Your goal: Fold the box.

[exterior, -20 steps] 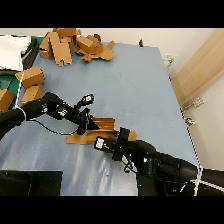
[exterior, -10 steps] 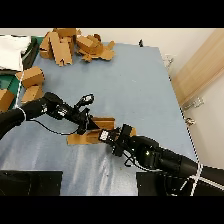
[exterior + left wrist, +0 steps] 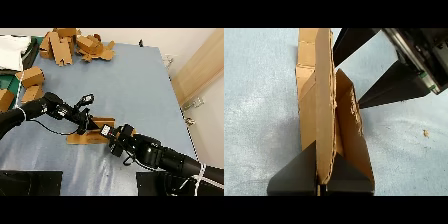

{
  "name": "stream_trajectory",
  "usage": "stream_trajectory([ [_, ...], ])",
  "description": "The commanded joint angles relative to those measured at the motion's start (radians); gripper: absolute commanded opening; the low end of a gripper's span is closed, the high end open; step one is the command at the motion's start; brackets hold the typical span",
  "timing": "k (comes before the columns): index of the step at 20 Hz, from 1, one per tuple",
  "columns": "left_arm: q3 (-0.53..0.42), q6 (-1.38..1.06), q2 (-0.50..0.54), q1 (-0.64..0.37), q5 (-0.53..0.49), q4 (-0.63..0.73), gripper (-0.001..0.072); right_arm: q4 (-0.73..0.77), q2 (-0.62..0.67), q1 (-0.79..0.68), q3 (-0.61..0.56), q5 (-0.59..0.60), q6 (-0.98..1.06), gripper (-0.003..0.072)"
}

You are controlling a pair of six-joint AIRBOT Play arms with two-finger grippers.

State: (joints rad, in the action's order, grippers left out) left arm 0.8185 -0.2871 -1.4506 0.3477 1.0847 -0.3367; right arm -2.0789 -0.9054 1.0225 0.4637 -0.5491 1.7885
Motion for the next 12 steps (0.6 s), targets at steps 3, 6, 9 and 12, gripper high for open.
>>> stream_trajectory([
  [3, 0.001, 0.0, 0.0, 0.0, 0.0, 0.0, 0.0016, 0.014, 0.002, 0.0, 0.007, -0.02, -0.011, 0.0561],
  [6, 0.001, 0.0, 0.0, 0.0, 0.0, 0.0, 0.0016, 0.034, 0.003, 0.0, 0.014, -0.016, -0.144, 0.0562],
  [9, 0.001, 0.0, 0.0, 0.0, 0.0, 0.0, 0.0016, 0.045, 0.003, -0.001, 0.019, -0.021, -0.212, 0.0561],
  [12, 0.001, 0.0, 0.0, 0.0, 0.0, 0.0, 0.0016, 0.077, 0.003, -0.001, 0.019, -0.042, -0.291, 0.0562],
])
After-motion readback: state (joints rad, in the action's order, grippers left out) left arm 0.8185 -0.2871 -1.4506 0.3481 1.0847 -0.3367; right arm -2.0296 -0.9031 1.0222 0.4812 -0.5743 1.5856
